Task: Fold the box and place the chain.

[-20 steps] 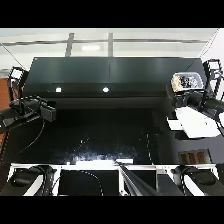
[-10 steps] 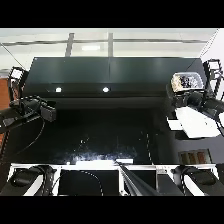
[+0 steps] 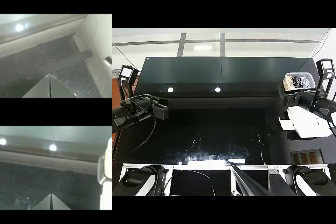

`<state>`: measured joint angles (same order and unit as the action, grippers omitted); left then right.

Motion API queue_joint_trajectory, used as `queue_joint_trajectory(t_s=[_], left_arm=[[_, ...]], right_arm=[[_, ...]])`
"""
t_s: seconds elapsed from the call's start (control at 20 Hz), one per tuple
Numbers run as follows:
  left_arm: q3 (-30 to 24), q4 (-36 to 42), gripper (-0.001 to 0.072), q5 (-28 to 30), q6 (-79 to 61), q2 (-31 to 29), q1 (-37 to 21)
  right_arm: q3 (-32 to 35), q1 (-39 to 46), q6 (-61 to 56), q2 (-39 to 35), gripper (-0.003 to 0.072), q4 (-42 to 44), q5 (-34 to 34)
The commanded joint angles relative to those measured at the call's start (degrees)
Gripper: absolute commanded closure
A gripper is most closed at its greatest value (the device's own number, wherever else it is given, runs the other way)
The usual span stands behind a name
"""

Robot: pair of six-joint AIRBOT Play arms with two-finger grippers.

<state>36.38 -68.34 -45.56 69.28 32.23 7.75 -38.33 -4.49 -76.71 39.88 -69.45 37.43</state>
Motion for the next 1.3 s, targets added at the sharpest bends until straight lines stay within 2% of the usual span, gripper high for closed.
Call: queue_joint_trajectory(t_s=[0.0,0.1,0.15,0.2,0.25,0.3,0.35,0.45,0.55,0.65,0.7,0.75,0.8,0.95,1.1,1.15,1.25], left_arm=[[-0.2,3.5,0.0679,7.9,0.0,0.2,0.0],[-0.6,3.5,0.0679,15.4,0.0,1.4,0.0],[-0.7,3.6,0.0674,18.3,0.1,2.6,0.0],[-0.8,4.1,0.0477,20.0,0.1,4.4,0.0],[-0.8,4.6,0.0028,20.6,0.1,6.3,0.0],[-0.7,5.3,-0.0009,20.3,0.5,8.3,0.1],[-0.7,5.9,-0.0009,19.7,0.5,9.9,0.2],[-0.7,6.0,-0.0009,19.6,0.4,12.1,0.7],[-0.7,6.0,-0.0008,19.6,0.4,12.8,0.9],[-0.7,6.0,-0.0009,19.5,0.4,12.8,0.9],[-0.7,6.1,-0.0009,19.5,0.4,12.8,0.9],[-0.7,6.0,-0.0009,19.5,0.4,12.8,1.0],[-0.7,6.0,-0.0008,19.5,0.4,12.8,1.2],[-0.7,6.0,-0.0009,19.4,0.4,12.8,1.4],[-0.7,6.0,-0.0008,18.1,0.4,12.8,1.6],[-0.7,6.0,-0.0008,17.5,0.4,12.8,1.6],[-0.7,6.0,-0.0008,16.7,0.4,12.8,1.6]], right_arm=[[0.0,0.0,0.0,0.0,0.0668,1.6,-1.3],[0.0,0.0,0.1,0.0,0.0668,-0.5,-4.6],[0.0,0.0,0.2,0.1,0.0668,-5.2,-7.0],[0.0,0.5,-0.1,0.1,0.0659,-12.3,-9.2],[0.0,1.7,-1.2,0.3,0.0399,-17.6,-10.5],[0.0,3.8,-4.9,0.7,0.0092,-21.9,-11.6],[0.0,7.0,-11.3,1.4,0.0046,-27.8,-11.1],[-1.3,16.2,-29.0,3.6,0.0045,-38.8,-6.0],[-6.2,29.7,-33.9,8.8,0.0045,-38.5,2.1],[-12.5,42.4,-28.7,16.5,0.0036,-34.1,9.5],[-15.9,47.6,-25.0,20.5,0.0036,-31.7,16.4],[-18.4,50.9,-23.4,23.3,0.0036,-31.2,22.4],[-19.3,53.5,-23.3,24.7,0.0036,-31.4,25.2],[-19.5,57.3,-19.3,26.0,0.0028,-29.2,21.1],[-25.4,60.3,-12.4,35.6,0.0026,-25.6,25.6],[-28.3,61.8,-9.7,39.3,0.0026,-21.6,27.6],[-34.2,65.4,-0.9,46.1,0.0026,-7.2,31.3]])
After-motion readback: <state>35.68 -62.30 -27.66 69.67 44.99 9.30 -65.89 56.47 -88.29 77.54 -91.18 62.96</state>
